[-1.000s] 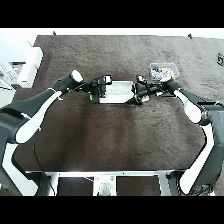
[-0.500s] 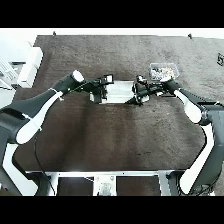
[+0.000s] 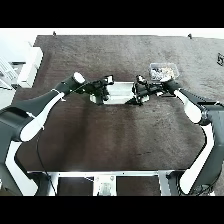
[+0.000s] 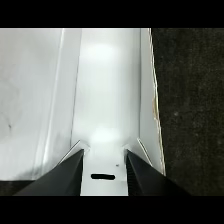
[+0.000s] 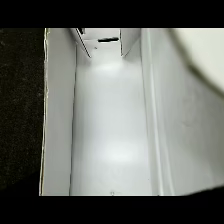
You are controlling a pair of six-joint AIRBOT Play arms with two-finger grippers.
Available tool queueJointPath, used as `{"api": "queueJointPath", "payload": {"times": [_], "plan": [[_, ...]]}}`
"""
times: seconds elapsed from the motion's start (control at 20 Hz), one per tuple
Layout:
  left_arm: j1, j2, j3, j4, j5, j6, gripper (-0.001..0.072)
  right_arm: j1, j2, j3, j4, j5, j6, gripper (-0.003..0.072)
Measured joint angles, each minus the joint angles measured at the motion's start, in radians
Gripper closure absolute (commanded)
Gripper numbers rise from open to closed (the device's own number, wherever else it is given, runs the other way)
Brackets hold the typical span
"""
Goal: Fold the box and place the chain.
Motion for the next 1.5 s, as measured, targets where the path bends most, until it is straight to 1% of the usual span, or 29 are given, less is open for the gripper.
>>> {"api": "queueJointPath", "payload": {"times": [0.1, 0.15, 0.2, 0.25, 0.3, 0.35, 0.6, 0.65, 0.75, 0.8, 0.85, 0.9, 0.95, 1.0, 1.05, 1.1, 1.15, 1.35, 1.5], "plan": [[0.0, -0.004, 0.0, -0.018, 0.003, 0.017, 0.0379, 0.0, 0.0, 0.0, 0.0, 0.0, 0.0, 0.0279], [0.0, -0.005, 0.0, -0.026, 0.005, 0.023, 0.0339, 0.0, 0.0, 0.0, 0.0, 0.0, 0.001, 0.0279], [0.0, -0.006, 0.0, -0.033, 0.007, 0.028, 0.0199, 0.0, 0.0, 0.0, 0.001, -0.001, 0.001, 0.0279], [0.0, -0.007, 0.0, -0.04, 0.008, 0.03, 0.0145, 0.0, 0.0, 0.0, 0.0, -0.001, 0.001, 0.0279], [0.0, -0.007, 0.0, -0.045, 0.009, 0.031, 0.0128, 0.0, 0.0, 0.0, 0.0, -0.001, 0.001, 0.0279], [0.0, -0.007, 0.0, -0.046, 0.01, 0.034, 0.0087, 0.0, 0.0, 0.0, 0.0, -0.001, 0.001, 0.0278], [0.0, -0.007, 0.0, -0.052, 0.011, 0.035, 0.0091, 0.0, 0.0, 0.0, 0.001, -0.001, 0.002, 0.0279], [0.0, -0.007, 0.0, -0.052, 0.012, 0.035, 0.0138, 0.0, 0.0, 0.0, 0.001, -0.001, 0.002, 0.0279], [0.0, -0.007, 0.0, -0.055, 0.013, 0.036, 0.0307, 0.0, 0.0, 0.0, 0.002, -0.002, 0.003, 0.0279], [0.0, -0.007, 0.0, -0.053, 0.013, 0.037, 0.0374, 0.0, 0.0, 0.0, 0.002, -0.002, 0.004, 0.0279], [0.001, -0.007, 0.0, -0.045, 0.015, 0.037, 0.0457, 0.0, 0.0, 0.0, 0.002, -0.002, 0.004, 0.0279], [0.005, -0.007, 0.0, -0.034, 0.014, 0.038, 0.0502, 0.0, 0.0, 0.0, 0.003, -0.003, 0.004, 0.0279], [0.01, -0.007, 0.0, -0.024, 0.011, 0.04, 0.051, 0.0, 0.0, 0.0, 0.003, -0.003, 0.004, 0.0279], [0.018, -0.008, 0.0, -0.017, 0.005, 0.04, 0.0615, 0.0, 0.0, 0.0, 0.003, -0.003, 0.004, 0.0279], [0.029, -0.007, 0.0, -0.011, -0.008, 0.04, 0.064, 0.0, 0.0, 0.0, 0.003, -0.003, 0.004, 0.0279], [0.04, -0.006, 0.0, -0.01, -0.024, 0.041, 0.0641, 0.0, 0.0, 0.0, 0.004, -0.003, 0.005, 0.0279], [0.053, -0.005, 0.0, -0.006, -0.039, 0.04, 0.0694, 0.0, 0.0, 0.0, 0.004, -0.003, 0.005, 0.0279], [0.099, 0.013, 0.0, -0.002, -0.098, 0.038, 0.0691, 0.0, 0.0, 0.0, 0.003, -0.003, 0.004, 0.0279], [0.126, 0.055, -0.001, -0.018, -0.151, 0.01, 0.0692, 0.0, 0.0, 0.0, 0.003, -0.003, 0.003, 0.0279]]}}
